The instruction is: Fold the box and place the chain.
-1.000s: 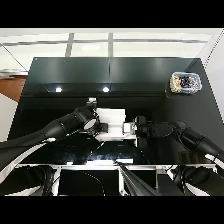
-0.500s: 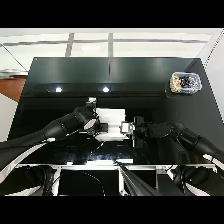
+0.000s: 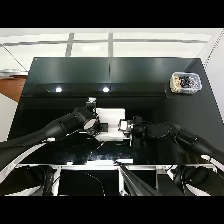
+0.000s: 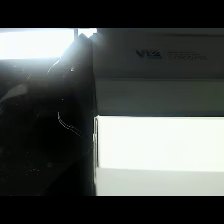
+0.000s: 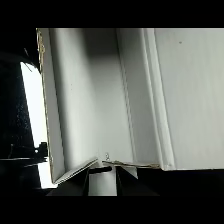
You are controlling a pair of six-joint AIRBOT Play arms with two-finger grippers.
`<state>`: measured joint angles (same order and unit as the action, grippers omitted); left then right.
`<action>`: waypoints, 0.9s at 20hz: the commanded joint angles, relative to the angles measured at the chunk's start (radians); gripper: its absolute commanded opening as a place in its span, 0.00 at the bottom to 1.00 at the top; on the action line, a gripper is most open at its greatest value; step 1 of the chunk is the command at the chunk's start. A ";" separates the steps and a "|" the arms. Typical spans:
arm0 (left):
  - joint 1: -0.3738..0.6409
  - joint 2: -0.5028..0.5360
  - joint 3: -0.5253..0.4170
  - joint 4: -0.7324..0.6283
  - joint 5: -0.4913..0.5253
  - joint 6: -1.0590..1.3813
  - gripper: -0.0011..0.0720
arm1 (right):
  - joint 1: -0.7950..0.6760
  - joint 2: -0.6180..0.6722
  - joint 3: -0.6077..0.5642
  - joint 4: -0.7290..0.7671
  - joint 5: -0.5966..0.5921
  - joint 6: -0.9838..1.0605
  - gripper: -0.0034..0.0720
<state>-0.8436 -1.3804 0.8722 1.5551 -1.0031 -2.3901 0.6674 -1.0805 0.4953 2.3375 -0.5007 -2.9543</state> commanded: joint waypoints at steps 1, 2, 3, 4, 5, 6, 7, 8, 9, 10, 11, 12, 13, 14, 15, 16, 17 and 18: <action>0.000 -0.001 0.000 -0.002 0.000 0.001 0.05 | 0.002 -0.013 0.002 0.012 0.023 0.004 0.30; 0.000 -0.001 0.000 -0.002 0.000 0.001 0.05 | 0.002 -0.013 0.002 0.019 0.032 0.003 0.30; 0.000 -0.001 0.000 -0.002 0.000 0.001 0.05 | 0.002 -0.013 0.002 0.019 0.034 0.003 0.30; 0.000 -0.001 0.000 -0.005 0.000 0.001 0.05 | 0.002 -0.013 0.002 0.019 0.031 0.003 0.30; 0.000 -0.001 0.000 -0.005 0.000 0.001 0.05 | 0.002 -0.013 0.002 0.019 0.029 0.003 0.30; 0.000 -0.001 0.000 -0.005 0.000 0.001 0.05 | 0.002 -0.013 0.002 0.019 0.029 0.004 0.30; 0.000 -0.001 0.000 -0.005 0.000 0.001 0.05 | 0.002 -0.013 0.002 0.019 0.029 0.003 0.30; 0.000 -0.001 0.000 -0.005 0.000 0.001 0.05 | 0.002 -0.013 0.002 0.023 0.029 0.004 0.30; 0.000 -0.001 0.000 -0.007 0.000 0.001 0.05 | 0.002 -0.013 0.002 0.023 0.029 0.003 0.30; 0.000 -0.001 0.000 -0.014 0.000 0.001 0.05 | 0.002 -0.013 0.002 0.023 0.029 0.004 0.33; 0.000 -0.001 0.000 -0.017 0.000 0.001 0.05 | 0.002 -0.013 0.002 0.023 0.031 0.004 0.48; 0.000 -0.001 0.000 -0.019 0.000 0.001 0.05 | 0.002 -0.013 0.002 0.023 0.031 0.003 0.56; 0.000 -0.001 0.000 -0.019 0.000 0.001 0.05 | 0.002 -0.013 0.002 0.023 0.031 0.003 0.44; 0.000 -0.001 0.000 -0.019 0.000 0.001 0.05 | 0.002 -0.013 0.002 0.023 0.030 0.004 0.34; 0.000 -0.001 0.000 -0.019 0.000 0.001 0.05 | 0.002 -0.013 0.002 0.023 0.030 0.005 0.35; 0.000 -0.001 0.000 -0.019 0.000 0.001 0.05 | 0.002 -0.013 0.002 0.022 0.034 0.013 0.45; 0.000 -0.001 0.000 -0.019 0.000 0.001 0.05 | 0.002 -0.013 0.003 0.021 0.034 0.014 0.43; 0.000 -0.001 0.000 -0.019 0.001 0.001 0.05 | 0.000 -0.013 0.005 0.016 0.034 0.021 0.20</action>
<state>-0.8436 -1.3804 0.8722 1.5394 -1.0031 -2.3894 0.6685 -1.0927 0.4973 2.3592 -0.4686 -2.9448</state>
